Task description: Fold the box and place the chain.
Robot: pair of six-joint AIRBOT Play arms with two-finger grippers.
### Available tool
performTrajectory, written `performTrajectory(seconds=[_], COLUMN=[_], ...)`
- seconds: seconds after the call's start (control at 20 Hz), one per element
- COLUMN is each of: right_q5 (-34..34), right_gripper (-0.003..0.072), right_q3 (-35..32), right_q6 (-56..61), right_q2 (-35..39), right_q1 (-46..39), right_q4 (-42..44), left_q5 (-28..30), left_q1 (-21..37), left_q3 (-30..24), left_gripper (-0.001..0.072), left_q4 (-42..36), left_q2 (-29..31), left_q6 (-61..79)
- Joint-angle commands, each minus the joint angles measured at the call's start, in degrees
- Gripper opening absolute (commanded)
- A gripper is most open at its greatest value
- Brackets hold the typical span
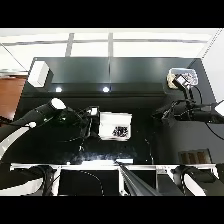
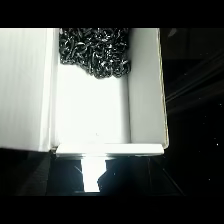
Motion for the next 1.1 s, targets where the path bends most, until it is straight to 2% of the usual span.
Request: performTrajectory(seconds=[0.0,1.05], right_q5=[-0.20,-0.24], right_gripper=[0.0432,0.0432], right_q3=[0.00,0.00], right_q6=[-0.02,0.02], right_q2=[0.02,0.02], right_q1=[0.04,0.04], right_q4=[-0.02,-1.27], left_q5=[0.68,1.40], left_q1=[-0.98,-1.70], left_q3=[0.07,0.09], left_gripper=[0.0708,0.0706], left_q4=[0.26,-0.46], left_q2=[-0.04,-0.04], left_q6=[-0.55,-0.94])
